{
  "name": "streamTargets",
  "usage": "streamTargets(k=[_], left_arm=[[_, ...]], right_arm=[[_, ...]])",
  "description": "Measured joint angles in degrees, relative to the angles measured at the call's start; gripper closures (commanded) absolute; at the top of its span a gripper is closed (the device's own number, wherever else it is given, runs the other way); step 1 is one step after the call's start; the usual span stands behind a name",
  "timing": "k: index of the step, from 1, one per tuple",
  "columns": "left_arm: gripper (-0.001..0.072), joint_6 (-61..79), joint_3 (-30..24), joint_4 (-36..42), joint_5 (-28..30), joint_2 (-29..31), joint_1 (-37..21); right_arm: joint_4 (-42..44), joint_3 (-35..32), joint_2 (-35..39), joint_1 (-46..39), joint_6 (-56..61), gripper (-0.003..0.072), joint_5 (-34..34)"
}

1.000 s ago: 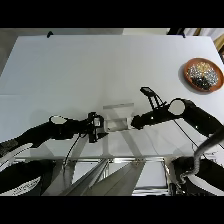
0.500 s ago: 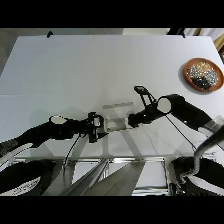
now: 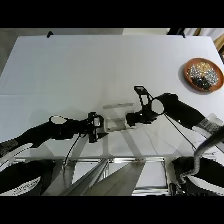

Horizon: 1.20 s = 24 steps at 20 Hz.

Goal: Fold the box and place the chain.

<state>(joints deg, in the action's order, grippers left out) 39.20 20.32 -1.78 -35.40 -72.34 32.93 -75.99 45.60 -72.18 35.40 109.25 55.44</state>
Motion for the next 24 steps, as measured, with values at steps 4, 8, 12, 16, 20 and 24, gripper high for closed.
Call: streamTargets(k=[4, 8, 12, 16, 20, 24], left_arm=[[0.0572, 0.0, 0.0, 0.0, 0.0, 0.0, 0.0], [0.0572, 0.0, 0.0, 0.0, -0.02, 0.0, 0.0], [0.0572, 0.0, 0.0, 0.0, -0.02, 0.0, 0.0], [0.0572, -0.02, 0.0, 0.0, -0.02, 0.0, 0.0], [0.0572, -0.02, 0.0, 0.02, 0.0, 0.0, 0.0], [0.0572, -0.04, 0.0, 0.02, -0.04, -0.02, 0.02]], right_arm=[[-3.89, 2.38, -2.32, 2.58, 5.09, 0.0127, 1.22], [-5.84, 3.08, -4.17, 5.38, 8.41, 0.0127, 1.97], [-7.28, 3.26, -5.86, 7.5, 10.93, 0.0198, 2.12], [-9.11, 3.32, -6.4, 8.17, 13.22, 0.0444, 2.78], [-10.19, 3.32, -6.56, 8.37, 14.6, 0.0666, 3.45], [-10.58, 3.32, -6.6, 8.41, 15.19, 0.0606, 3.52]])
